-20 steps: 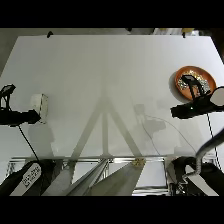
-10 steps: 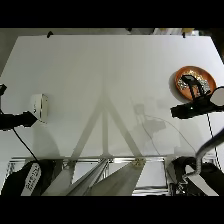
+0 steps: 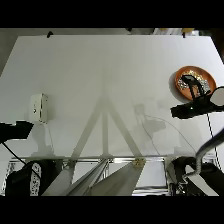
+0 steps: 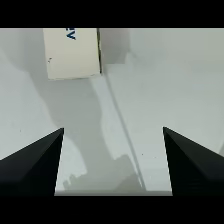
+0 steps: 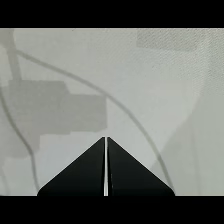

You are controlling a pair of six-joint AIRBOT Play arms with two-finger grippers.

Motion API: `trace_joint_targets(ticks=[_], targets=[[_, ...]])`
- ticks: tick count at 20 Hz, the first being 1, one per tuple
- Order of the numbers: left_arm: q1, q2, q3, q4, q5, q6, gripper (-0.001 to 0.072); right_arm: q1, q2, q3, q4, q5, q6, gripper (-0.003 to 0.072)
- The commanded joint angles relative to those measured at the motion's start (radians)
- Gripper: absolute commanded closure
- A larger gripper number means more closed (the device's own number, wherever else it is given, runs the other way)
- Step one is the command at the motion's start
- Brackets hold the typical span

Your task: Fold the box and place the chain.

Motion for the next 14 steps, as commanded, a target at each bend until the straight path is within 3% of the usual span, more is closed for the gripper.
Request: trace_joint_targets(ticks=[1, 14], targets=[[-0.013, 0.029, 0.000, 0.000, -0.025, -0.003, 0.0016, -0.001, 0.001, 0.001, 0.000, 0.000, 0.000, 0.0671], [-0.049, 0.029, 0.000, -0.006, 0.034, -0.003, 0.0016, -0.001, 0.001, 0.001, 0.000, 0.000, 0.000, 0.0671]])
